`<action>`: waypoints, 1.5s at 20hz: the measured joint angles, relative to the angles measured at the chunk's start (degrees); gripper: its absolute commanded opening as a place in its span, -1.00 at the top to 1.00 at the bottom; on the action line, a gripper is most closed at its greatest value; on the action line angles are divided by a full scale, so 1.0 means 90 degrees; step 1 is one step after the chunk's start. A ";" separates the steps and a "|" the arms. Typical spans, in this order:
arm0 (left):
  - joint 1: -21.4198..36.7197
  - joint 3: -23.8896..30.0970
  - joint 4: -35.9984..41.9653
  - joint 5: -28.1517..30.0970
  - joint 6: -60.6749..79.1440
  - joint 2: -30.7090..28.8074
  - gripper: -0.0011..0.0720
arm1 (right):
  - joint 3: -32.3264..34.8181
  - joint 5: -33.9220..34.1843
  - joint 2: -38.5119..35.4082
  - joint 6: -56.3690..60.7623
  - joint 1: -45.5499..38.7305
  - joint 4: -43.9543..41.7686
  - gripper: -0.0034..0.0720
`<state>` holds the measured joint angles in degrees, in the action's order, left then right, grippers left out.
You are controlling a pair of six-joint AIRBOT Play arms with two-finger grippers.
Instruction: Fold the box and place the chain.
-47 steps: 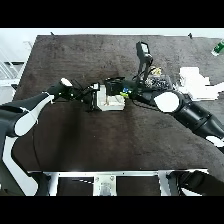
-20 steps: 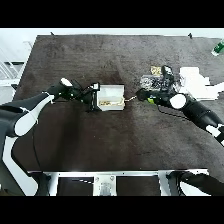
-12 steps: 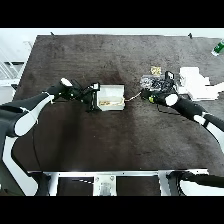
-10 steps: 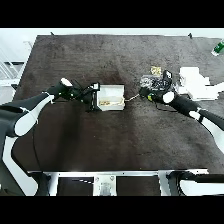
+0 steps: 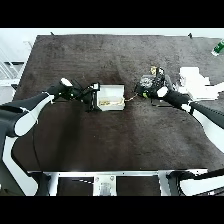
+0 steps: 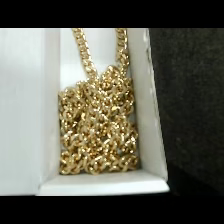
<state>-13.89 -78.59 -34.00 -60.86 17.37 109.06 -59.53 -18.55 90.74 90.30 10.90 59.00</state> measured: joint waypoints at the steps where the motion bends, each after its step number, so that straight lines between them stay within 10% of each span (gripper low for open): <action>1: 0.0000 0.0000 0.0000 0.0002 0.0000 0.0000 -0.19 | -0.0010 -0.0189 -0.0228 -0.0175 0.0056 0.0000 0.89; 14: 0.0000 0.0000 -0.0002 0.0012 -0.0002 0.0000 -0.19 | -0.0049 -0.0748 -0.2953 -0.0962 0.1581 -0.0005 0.89; 30: 0.0000 0.0000 0.0000 0.0024 -0.0046 0.0000 -0.19 | -0.0053 -0.0350 -0.1620 -0.0979 0.2618 -0.0311 0.87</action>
